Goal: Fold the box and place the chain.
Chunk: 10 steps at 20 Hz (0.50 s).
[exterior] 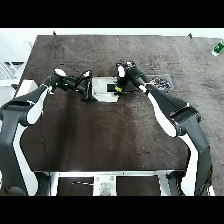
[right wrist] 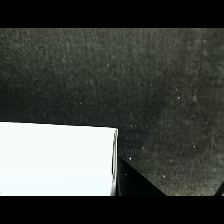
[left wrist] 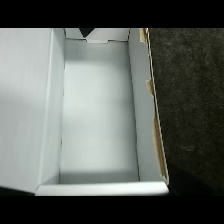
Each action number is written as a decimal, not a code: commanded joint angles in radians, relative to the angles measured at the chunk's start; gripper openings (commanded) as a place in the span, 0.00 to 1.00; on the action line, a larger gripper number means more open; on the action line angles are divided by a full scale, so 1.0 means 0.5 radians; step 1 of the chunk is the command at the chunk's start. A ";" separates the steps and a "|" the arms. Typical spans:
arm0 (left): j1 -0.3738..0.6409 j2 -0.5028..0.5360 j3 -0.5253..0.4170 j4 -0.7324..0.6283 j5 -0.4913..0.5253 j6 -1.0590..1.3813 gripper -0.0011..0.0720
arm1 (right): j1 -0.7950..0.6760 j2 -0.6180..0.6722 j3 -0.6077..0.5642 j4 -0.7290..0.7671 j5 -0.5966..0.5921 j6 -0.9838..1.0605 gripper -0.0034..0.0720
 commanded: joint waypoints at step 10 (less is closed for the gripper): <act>0.000 0.001 0.001 0.006 -0.001 0.002 0.71 | 0.003 0.159 0.006 0.025 0.045 -0.241 0.62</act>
